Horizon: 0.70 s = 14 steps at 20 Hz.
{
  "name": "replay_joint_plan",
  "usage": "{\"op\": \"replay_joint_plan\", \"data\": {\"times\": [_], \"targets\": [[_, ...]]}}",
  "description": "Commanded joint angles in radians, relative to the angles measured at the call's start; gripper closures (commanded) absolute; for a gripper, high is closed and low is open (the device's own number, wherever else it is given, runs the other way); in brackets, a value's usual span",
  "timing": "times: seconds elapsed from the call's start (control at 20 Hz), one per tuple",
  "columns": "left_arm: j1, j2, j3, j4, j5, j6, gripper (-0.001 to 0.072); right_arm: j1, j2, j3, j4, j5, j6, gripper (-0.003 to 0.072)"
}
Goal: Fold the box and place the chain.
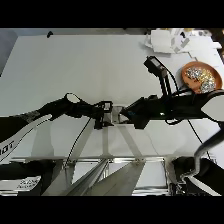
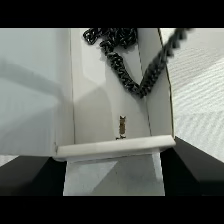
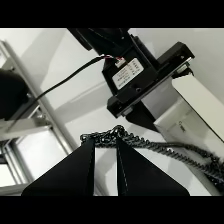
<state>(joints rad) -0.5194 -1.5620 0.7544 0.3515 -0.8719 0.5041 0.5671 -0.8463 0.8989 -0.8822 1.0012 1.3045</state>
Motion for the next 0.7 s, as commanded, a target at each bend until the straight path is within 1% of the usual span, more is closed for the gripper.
{"op": "replay_joint_plan", "data": {"times": [0.0, 0.15, 0.3, 0.5, 0.55, 0.6, 0.65], "targets": [[0.000, 0.001, 0.000, 0.001, 0.000, 0.000, 0.0539, 0.013, -0.045, 0.000, -0.068, -0.026, 0.030, 0.0671], [0.000, 0.001, 0.000, 0.000, 0.000, 0.000, 0.0539, 0.013, -0.086, -0.002, -0.174, -0.026, 0.090, 0.0671], [0.000, 0.001, 0.000, 0.000, 0.000, 0.000, 0.0539, 0.013, -0.133, -0.002, -0.245, -0.026, 0.133, 0.0671], [0.000, 0.001, 0.000, 0.000, 0.000, 0.000, 0.0539, 0.013, -0.229, -0.002, -0.246, -0.025, 0.135, 0.0668], [0.000, 0.001, 0.000, 0.001, 0.000, 0.000, 0.0539, 0.013, -0.253, -0.002, -0.246, -0.026, 0.135, 0.0634], [0.000, 0.001, 0.000, 0.000, 0.000, 0.000, 0.0539, 0.013, -0.270, -0.002, -0.246, -0.026, 0.135, 0.0566], [0.000, 0.001, 0.000, 0.000, 0.000, 0.000, 0.0539, 0.013, -0.278, -0.002, -0.246, -0.026, 0.134, 0.0524]]}}
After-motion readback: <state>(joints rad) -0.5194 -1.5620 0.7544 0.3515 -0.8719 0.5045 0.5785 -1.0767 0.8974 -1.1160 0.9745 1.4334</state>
